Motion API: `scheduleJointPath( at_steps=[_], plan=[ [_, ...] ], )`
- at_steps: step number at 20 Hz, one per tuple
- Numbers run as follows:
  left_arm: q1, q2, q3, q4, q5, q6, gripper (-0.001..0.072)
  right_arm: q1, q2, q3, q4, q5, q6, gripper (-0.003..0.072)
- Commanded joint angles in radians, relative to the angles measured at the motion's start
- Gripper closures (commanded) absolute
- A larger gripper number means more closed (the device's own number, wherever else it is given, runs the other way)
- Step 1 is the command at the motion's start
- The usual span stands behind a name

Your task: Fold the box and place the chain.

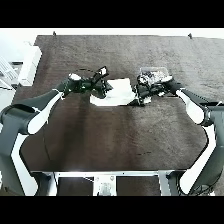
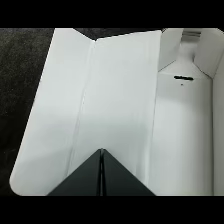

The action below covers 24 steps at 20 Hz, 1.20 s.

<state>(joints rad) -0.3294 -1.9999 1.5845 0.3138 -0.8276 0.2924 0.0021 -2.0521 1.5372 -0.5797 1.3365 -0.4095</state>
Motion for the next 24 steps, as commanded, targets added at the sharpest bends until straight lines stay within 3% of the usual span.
scheduleJointPath(
  at_steps=[1,4,6,7,8,9,10,15,20,24],
  plan=[
    [0.019,0.006,0.042,-0.01,-0.143,0.004,0.0691,0.001,0.0,0.0,0.0,0.0,0.001,0.0099],
    [0.06,0.06,0.043,-0.011,-0.23,0.036,0.0688,0.001,0.0,0.0,0.0,0.0,0.001,0.0099],
    [0.101,0.093,0.046,-0.011,-0.349,0.043,0.0686,0.001,0.0,0.0,0.0,0.0,0.001,0.0099],
    [0.121,0.102,0.047,-0.009,-0.414,0.041,0.0642,0.001,0.0,0.0,0.0,0.0,0.001,0.0099],
    [0.141,0.11,0.047,-0.004,-0.47,0.029,0.0397,0.001,0.0,0.0,0.0,0.0,0.001,0.01],
    [0.156,0.112,0.048,0.008,-0.512,0.003,0.0261,0.001,0.0,0.0,0.0,0.0,0.001,0.01],
    [0.163,0.113,0.048,0.051,-0.531,-0.017,0.0216,0.001,0.0,0.0,0.0,0.0,0.001,0.01],
    [0.088,0.111,0.047,0.501,-0.412,-0.272,0.0214,0.001,0.0,0.0,0.0,0.0,0.001,0.0099],
    [0.051,0.111,0.047,0.517,-0.275,-0.359,0.0214,0.001,0.0,0.0,0.0,0.0,0.001,0.0099],
    [0.051,0.111,0.047,0.517,-0.253,-0.365,0.0213,0.002,0.0,0.0,0.0,0.0,0.001,0.0099]
  ],
)
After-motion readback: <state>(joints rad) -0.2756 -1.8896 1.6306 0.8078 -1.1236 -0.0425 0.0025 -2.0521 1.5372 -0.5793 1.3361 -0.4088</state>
